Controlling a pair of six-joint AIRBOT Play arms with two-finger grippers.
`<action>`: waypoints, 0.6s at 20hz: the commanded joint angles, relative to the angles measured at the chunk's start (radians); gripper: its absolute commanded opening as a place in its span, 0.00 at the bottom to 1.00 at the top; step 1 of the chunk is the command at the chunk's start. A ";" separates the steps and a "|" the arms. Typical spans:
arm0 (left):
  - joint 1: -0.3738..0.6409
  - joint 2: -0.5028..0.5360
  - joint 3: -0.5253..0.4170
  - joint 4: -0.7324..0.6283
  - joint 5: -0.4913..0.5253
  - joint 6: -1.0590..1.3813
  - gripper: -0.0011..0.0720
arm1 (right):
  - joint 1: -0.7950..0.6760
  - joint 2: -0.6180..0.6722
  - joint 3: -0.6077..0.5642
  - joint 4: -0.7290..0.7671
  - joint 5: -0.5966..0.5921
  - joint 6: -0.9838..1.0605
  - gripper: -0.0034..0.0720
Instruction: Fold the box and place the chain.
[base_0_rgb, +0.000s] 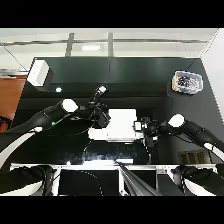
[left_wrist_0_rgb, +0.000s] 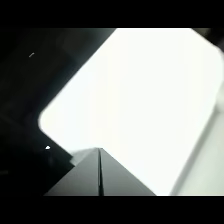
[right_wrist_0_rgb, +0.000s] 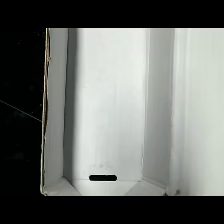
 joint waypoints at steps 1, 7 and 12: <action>-0.001 -0.046 0.000 0.017 -0.020 -0.003 0.05 | 0.001 0.000 0.000 0.000 -0.001 0.000 0.30; 0.005 0.005 0.047 0.105 -0.087 -0.004 0.05 | 0.001 0.000 0.000 0.000 -0.003 0.000 0.30; 0.053 0.243 0.048 0.308 -0.284 -0.138 0.05 | 0.001 0.000 0.000 0.000 -0.002 0.000 0.30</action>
